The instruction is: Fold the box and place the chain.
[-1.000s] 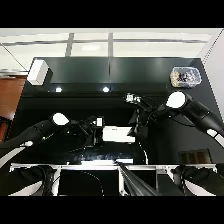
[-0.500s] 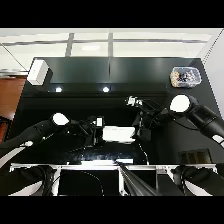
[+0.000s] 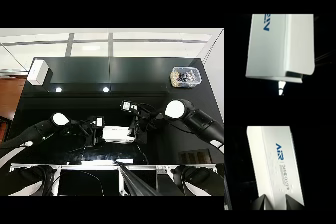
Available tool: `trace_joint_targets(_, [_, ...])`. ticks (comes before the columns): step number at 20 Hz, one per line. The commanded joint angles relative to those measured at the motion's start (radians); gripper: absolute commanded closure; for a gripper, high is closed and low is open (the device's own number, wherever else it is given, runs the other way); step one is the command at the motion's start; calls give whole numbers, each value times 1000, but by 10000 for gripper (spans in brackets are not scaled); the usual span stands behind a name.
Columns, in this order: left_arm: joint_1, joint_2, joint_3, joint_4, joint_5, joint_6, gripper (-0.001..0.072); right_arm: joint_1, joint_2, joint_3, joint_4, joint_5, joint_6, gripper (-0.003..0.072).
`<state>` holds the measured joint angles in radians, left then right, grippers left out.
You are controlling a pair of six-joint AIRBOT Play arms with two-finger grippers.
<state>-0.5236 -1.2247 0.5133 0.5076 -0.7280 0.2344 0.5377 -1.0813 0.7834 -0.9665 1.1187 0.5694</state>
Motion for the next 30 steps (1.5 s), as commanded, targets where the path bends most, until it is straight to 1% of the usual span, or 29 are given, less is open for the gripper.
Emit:
trace_joint_targets(1, [0, 0, 1, 0, 0, 0, 249, 8, 0, 0, -3, -9, 3, 390])
trace_joint_targets(2, [0, 0, 1, 0, 0, 0, 249, 8, 0, 0, -3, -9, 3, 493])
trace_joint_targets(3, [0, 0, 1, 0, 0, 0, 249, 7, 0, 0, -3, -8, 3, 562])
trace_joint_targets(22, [0, 0, 1, 0, 0, 0, 249, 28, 0, 0, -3, -2, 8, 560])
trace_joint_targets(23, [0, 0, 1, 0, -1, 0, 249, 28, 0, 0, -3, -2, 8, 559])
trace_joint_targets(24, [0, 0, 1, 0, 0, 0, 249, 28, 0, 0, -3, -1, 8, 543])
trace_joint_targets(30, [0, 0, 1, 0, -1, 0, 249, 28, 0, 0, -3, 0, 8, 542])
